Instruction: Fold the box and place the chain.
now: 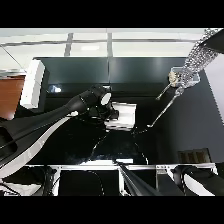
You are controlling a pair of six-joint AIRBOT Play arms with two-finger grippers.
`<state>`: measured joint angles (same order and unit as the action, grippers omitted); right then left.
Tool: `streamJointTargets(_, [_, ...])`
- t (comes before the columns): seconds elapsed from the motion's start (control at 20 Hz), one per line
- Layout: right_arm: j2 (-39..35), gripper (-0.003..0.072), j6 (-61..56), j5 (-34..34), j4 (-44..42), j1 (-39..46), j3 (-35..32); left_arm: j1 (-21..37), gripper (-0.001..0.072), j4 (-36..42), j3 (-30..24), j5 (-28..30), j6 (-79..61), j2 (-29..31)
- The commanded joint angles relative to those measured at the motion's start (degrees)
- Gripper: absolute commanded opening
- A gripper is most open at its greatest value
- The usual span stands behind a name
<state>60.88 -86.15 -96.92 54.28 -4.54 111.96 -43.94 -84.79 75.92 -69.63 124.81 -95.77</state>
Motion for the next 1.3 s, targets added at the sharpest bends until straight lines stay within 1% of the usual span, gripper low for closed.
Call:
streamJointTargets(0.0, [-0.1, 0.0016, -1.1, 2.2, -7.6, -1.6, 0.0, 0.0, 0.0027, 0.0, 0.0, -0.1, 0.0, 0.0])
streamJointTargets(0.2, [0.0, 0.0016, -1.5, 10.4, -8.8, -4.0, 0.0, 0.0, 0.0027, 0.0, 0.0, 0.0, 0.0, 0.0])
streamJointTargets(0.45, [0.4, 0.0016, -1.5, 18.1, -9.0, -7.3, 0.0, 0.0, 0.0027, 0.0, 0.0, 0.1, 0.0, 0.0])
streamJointTargets(0.6, [1.7, 0.0016, -1.5, 18.7, -9.6, -8.8, 0.0, 0.0, 0.0027, 0.0, 0.0, 0.0, 0.0, 0.0])
streamJointTargets(0.9, [3.5, 0.0016, -1.8, 18.0, -10.3, -8.9, 0.0, 0.0, 0.0027, 0.0, 0.0, 0.0, 0.0, 0.0])
streamJointTargets(1.25, [3.7, 0.0016, -1.8, 17.9, -10.3, -8.9, 0.0, 0.0, 0.0026, 0.0, 0.0, 0.0, 0.0, 0.0])
